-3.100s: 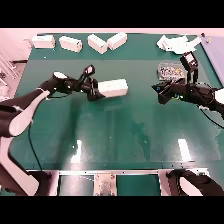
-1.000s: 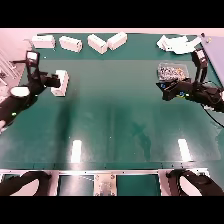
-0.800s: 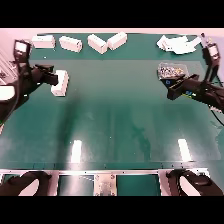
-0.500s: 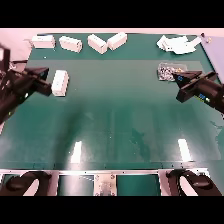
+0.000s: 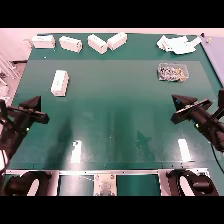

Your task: Fold the box and place the chain.

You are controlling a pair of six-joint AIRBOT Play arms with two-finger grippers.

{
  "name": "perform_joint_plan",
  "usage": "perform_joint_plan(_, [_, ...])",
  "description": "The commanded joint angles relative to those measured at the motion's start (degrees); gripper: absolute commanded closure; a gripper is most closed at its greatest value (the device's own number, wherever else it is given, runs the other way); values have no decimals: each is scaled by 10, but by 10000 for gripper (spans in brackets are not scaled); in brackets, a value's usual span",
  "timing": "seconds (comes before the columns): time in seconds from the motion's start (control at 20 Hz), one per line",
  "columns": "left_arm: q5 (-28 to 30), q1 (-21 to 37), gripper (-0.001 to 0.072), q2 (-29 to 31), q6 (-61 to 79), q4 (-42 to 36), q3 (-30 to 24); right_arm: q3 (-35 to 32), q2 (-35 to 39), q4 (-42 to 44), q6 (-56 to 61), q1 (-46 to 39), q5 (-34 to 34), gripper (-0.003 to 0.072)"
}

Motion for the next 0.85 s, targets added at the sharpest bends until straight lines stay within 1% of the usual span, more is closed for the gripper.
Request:
perform_joint_plan(0.0, [81, 0, 694, 15, -5, 1, -76, -54, 15, 0, 0, 0, -8, 674])
perform_joint_plan(0.05, [93, 0, 693, 15, -5, 1, -91, -64, 15, 0, 0, 0, -8, 674])
perform_joint_plan(0.15, [96, 0, 689, 15, -5, 1, -110, -80, 15, 0, 0, 0, -8, 675])
perform_joint_plan(0.35, [56, 0, 688, 15, -5, 1, -111, -91, 15, 0, 0, 0, -8, 675])
perform_joint_plan(0.45, [47, 0, 687, 15, -5, 1, -111, -91, 15, 0, 0, 0, -8, 674])
perform_joint_plan(0.8, [45, 0, 688, 15, -5, 1, -111, -91, 15, 0, 0, 0, -8, 675])
